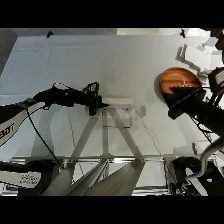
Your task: Fold the box and place the chain.
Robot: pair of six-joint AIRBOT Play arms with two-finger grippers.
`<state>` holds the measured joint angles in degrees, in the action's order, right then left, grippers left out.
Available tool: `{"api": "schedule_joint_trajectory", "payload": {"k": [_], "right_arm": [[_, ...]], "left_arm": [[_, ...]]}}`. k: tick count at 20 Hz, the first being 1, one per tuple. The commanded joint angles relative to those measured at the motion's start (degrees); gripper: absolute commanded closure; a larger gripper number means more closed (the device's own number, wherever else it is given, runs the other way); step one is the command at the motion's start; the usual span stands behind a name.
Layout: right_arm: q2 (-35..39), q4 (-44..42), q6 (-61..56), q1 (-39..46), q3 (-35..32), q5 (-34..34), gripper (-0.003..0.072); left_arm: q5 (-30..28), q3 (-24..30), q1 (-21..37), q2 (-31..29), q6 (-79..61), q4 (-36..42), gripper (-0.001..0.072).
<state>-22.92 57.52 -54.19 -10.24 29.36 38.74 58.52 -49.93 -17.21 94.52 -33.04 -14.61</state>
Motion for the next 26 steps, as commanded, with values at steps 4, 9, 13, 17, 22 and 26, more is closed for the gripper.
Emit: {"api": "schedule_joint_trajectory", "payload": {"k": [4,9,13,17,22,26], "right_arm": [[-0.1,-9.8,28.9,0.0,0.0,12.3,0.0341],[-2.7,-8.0,38.6,-0.2,-0.1,20.0,0.0245],[-8.1,-4.9,46.0,-2.6,-3.1,19.2,0.0206],[-16.2,-5.8,53.5,-5.3,-3.8,17.2,0.0053],[-26.4,-11.6,67.0,-5.4,-3.8,10.5,0.0011],[-32.9,-11.9,69.2,-5.4,-3.8,8.7,0.0012]], "left_arm": [[0.0,-0.1,0.0,0.0,0.0,0.0,0.0701],[0.0,-0.1,0.0,0.0,0.0,0.0,0.0701],[0.0,-0.1,0.0,0.0,0.0,0.0,0.0701],[0.0,-0.1,0.0,0.0,0.0,0.0,0.07],[0.0,-0.1,0.0,0.0,0.0,0.0,0.0701],[0.0,-0.1,0.0,0.0,0.0,0.0,0.0701]]}}
